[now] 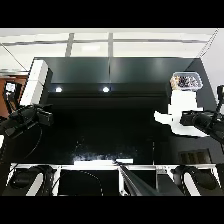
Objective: Fold the box and place the chain.
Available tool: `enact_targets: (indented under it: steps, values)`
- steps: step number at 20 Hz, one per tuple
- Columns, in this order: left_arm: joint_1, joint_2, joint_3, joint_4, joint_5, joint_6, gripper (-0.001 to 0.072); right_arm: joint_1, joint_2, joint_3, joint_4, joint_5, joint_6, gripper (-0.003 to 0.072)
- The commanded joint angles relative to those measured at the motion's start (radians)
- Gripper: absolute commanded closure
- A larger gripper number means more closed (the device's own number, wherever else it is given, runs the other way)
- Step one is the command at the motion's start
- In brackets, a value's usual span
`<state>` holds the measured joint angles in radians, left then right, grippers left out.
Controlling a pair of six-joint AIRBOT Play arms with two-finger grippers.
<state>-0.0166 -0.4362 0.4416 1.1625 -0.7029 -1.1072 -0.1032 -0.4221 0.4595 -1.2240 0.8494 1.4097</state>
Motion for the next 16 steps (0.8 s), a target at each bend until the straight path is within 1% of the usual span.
enact_targets:
  steps: [1,10,12,14,15,16]
  values:
    - [-0.001,0.001,-0.001,0.0,0.0,0.0,0.0682,0.001,0.0,0.0,0.0,0.0,0.0,0.0672]
    - [-0.001,0.001,-0.001,0.0,0.0,0.0,0.0682,0.001,0.0,0.001,-0.012,-0.008,-0.018,0.0672]
    - [-0.001,0.001,-0.001,0.0,0.0,0.0,0.0682,0.001,0.0,0.0,-0.014,-0.047,-0.022,0.0673]
    - [-0.001,0.001,-0.001,0.0,0.0,0.0,0.0682,0.001,0.0,0.0,-0.014,-0.046,-0.022,0.0673]
    - [-0.001,0.001,-0.001,0.0,0.0,0.0,0.0682,0.001,0.0,0.0,-0.006,-0.076,-0.023,0.0673]
    - [-0.001,0.001,-0.001,0.0,0.0,0.0,0.0682,0.001,0.0,0.0,-0.006,-0.138,-0.022,0.0673]
